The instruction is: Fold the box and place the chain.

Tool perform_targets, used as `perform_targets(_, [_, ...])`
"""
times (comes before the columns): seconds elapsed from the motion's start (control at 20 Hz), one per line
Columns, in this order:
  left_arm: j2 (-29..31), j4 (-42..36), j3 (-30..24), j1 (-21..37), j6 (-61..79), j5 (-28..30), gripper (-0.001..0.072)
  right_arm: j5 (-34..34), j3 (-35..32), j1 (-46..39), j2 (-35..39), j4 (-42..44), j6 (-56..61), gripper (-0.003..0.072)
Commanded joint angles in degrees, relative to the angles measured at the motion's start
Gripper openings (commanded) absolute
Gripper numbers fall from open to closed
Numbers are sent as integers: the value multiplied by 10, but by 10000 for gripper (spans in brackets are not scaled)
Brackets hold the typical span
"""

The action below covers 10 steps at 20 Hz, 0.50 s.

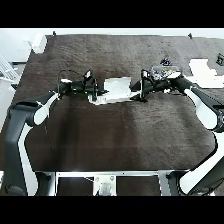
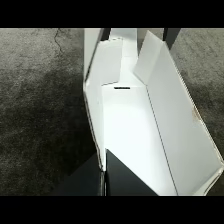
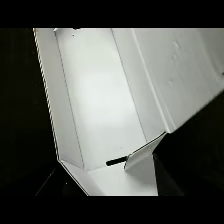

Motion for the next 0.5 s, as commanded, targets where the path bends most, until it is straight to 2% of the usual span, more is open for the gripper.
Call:
perform_targets(0.0, [0,0,0,0,0,-7,22,-15,3,7,1,-2,-3,643])
perform_targets(0.45, [0,0,0,0,0,-17,21,-28,17,34,-14,-3,-20,643])
